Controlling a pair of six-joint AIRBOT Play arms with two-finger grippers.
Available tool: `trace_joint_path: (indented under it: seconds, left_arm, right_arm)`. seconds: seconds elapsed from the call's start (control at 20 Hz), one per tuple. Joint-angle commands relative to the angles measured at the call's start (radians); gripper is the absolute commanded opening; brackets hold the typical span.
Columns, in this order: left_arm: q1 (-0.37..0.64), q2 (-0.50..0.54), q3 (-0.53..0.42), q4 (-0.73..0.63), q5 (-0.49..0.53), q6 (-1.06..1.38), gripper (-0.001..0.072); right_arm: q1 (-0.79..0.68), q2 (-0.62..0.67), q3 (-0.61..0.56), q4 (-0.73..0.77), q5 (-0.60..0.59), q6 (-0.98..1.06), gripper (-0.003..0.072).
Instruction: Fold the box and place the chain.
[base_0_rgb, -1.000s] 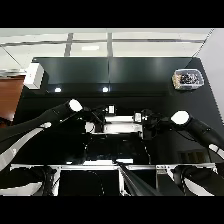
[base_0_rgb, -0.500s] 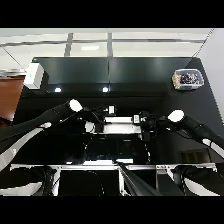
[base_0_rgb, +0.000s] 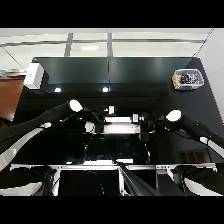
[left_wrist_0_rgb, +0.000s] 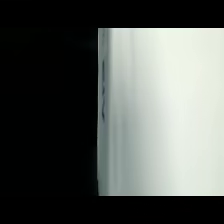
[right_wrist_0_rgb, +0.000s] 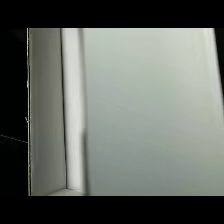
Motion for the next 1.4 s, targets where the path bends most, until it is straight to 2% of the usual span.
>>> trace_joint_path:
  seconds: [0.0,0.5,0.55,0.6,0.9,1.0,1.05,1.1,1.2,1.35]
  left_arm:
    - [0.001,-0.001,0.000,0.000,0.002,0.000,0.0028]
    - [0.001,-0.001,0.000,0.000,0.002,0.000,0.0028]
    - [0.001,-0.001,0.000,0.000,0.002,0.000,0.0028]
    - [0.001,-0.001,0.000,0.000,0.002,0.000,0.0028]
    - [0.001,0.000,0.002,0.000,0.001,-0.002,0.0039]
    - [0.004,0.013,0.016,0.000,0.001,-0.007,0.0321]
    - [0.008,0.031,0.026,0.003,0.001,-0.032,0.0438]
    - [0.018,0.061,0.033,0.005,-0.003,-0.058,0.0519]
    - [0.052,0.142,0.033,0.061,-0.027,-0.101,0.0541]
    - [0.123,0.270,0.033,0.255,-0.146,-0.304,0.0541]
  right_arm:
    - [0.000,-0.005,0.003,-0.019,-0.008,0.031,0.0670]
    - [0.000,-0.005,0.003,-0.020,-0.010,0.032,0.0669]
    - [0.000,-0.005,0.003,-0.020,-0.010,0.032,0.0600]
    - [0.000,-0.005,0.003,-0.020,-0.010,0.033,0.0456]
    - [0.000,-0.005,0.003,-0.020,-0.010,0.033,0.0453]
    - [0.000,-0.005,0.003,-0.020,-0.010,0.033,0.0453]
    - [0.000,-0.005,0.003,-0.020,-0.010,0.033,0.0453]
    - [0.000,-0.005,0.003,-0.020,-0.010,0.033,0.0453]
    - [0.000,-0.005,0.003,-0.020,-0.010,0.033,0.0453]
    - [0.000,-0.005,0.003,-0.020,-0.010,0.033,0.0453]
